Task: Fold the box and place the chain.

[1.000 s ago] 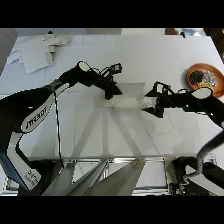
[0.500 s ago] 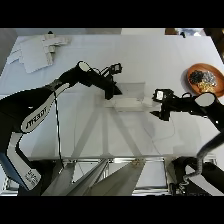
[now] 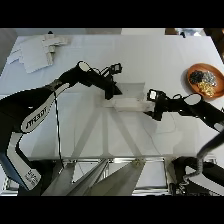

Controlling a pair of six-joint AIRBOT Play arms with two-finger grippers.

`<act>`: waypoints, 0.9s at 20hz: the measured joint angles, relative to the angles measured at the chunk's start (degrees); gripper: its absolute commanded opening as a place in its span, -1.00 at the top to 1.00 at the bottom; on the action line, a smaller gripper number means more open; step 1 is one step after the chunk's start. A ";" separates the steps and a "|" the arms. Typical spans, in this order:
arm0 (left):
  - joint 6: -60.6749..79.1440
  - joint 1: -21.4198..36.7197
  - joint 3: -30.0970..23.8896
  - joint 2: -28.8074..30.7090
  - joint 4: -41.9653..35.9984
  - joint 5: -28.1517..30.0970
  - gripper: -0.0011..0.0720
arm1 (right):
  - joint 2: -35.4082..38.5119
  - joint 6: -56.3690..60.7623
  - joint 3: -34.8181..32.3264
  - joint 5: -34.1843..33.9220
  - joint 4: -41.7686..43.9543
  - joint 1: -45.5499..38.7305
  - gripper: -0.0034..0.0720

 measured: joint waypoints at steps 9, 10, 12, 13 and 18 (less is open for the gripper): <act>-0.02 0.00 0.00 0.00 0.02 0.02 0.94 | -0.68 -1.70 0.74 -5.05 7.74 0.61 -0.94; -0.02 0.00 0.00 0.00 0.02 0.02 0.94 | -0.68 -1.75 1.03 -5.16 7.91 0.61 -0.94; -0.02 0.00 0.00 0.00 0.02 0.04 0.94 | -0.72 -1.88 1.60 -5.35 8.11 0.61 -0.94; -0.02 0.00 0.00 0.00 0.02 0.04 0.94 | -0.81 -1.90 1.86 -5.35 8.20 0.61 -0.94; -0.02 0.00 0.00 0.00 0.02 0.02 0.94 | -1.01 -1.66 2.58 -3.80 7.93 0.52 -0.94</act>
